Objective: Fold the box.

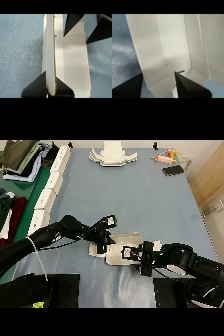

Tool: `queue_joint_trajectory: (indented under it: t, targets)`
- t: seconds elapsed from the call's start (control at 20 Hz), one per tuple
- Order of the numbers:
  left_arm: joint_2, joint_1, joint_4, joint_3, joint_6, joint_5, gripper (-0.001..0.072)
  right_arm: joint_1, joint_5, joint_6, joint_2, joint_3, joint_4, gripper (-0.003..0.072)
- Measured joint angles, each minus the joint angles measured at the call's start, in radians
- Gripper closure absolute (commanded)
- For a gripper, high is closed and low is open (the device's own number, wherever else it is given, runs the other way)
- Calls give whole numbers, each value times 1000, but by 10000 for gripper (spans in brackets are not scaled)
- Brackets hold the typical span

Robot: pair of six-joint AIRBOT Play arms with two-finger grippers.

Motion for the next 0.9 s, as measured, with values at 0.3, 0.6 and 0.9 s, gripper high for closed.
queue_joint_trajectory:
  t: [0.3, 0.6, 0.9]
  targets:
    - [0, 0, 0, 0, 0, 0, 696, 2, 7, 155, -13, 36, -104, 118]
    - [0, 0, 0, 0, 0, 0, 696, 4, 63, 268, -2, 88, -134, 94]
    - [0, 0, 0, 0, 0, 0, 696, 2, 77, 302, 51, 100, -148, -24]
